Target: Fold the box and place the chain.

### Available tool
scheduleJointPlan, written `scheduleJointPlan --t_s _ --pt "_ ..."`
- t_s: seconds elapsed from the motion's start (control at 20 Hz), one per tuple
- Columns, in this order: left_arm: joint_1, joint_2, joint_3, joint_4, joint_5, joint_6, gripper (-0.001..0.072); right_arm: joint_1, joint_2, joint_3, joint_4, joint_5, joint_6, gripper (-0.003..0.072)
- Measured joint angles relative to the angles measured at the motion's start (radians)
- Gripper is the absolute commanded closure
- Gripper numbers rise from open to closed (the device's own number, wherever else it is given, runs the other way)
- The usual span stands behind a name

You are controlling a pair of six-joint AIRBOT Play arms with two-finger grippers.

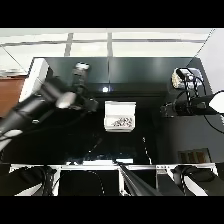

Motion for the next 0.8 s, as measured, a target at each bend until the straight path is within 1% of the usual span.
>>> scheduleJointPlan --t_s 0.05,0.1,0.15,0.25,0.3,0.35,0.45,0.55,0.65,0.8 --pt "0.080 0.028 -0.050 -0.093 0.025 0.126 0.0152 0.000 0.000 0.000 -0.002 -0.004 0.000 0.0392" --pt "0.152 0.044 -0.096 -0.221 0.043 0.271 0.0152 0.000 0.000 0.000 -0.005 -0.006 0.000 0.0392" --pt "0.224 0.053 -0.145 -0.364 0.038 0.448 0.0152 0.000 0.000 0.000 -0.008 -0.007 0.000 0.0392" --pt "0.337 0.043 -0.231 -0.608 -0.017 0.827 0.0147 0.000 0.000 0.000 -0.010 -0.016 0.013 0.0392" --pt "0.370 0.029 -0.265 -0.690 -0.047 1.002 0.0028 0.000 0.000 0.000 -0.011 -0.021 0.019 0.0392" --pt "0.391 0.013 -0.293 -0.769 -0.065 1.173 -0.0001 0.000 0.000 0.000 -0.013 -0.026 0.026 0.0392" --pt "0.405 -0.027 -0.330 -0.843 -0.049 1.450 -0.0001 0.000 0.000 0.000 -0.013 -0.035 0.036 0.0392" --pt "0.393 -0.071 -0.349 -0.898 0.006 1.683 -0.0002 0.000 0.000 0.000 -0.013 -0.043 0.039 0.0392" --pt "0.370 -0.117 -0.358 -0.930 0.089 1.878 -0.0002 0.000 0.000 0.000 -0.014 -0.048 0.042 0.0392" --pt "0.334 -0.177 -0.359 -1.002 0.184 2.062 -0.0001 0.000 0.000 0.000 -0.014 -0.054 0.050 0.0392"
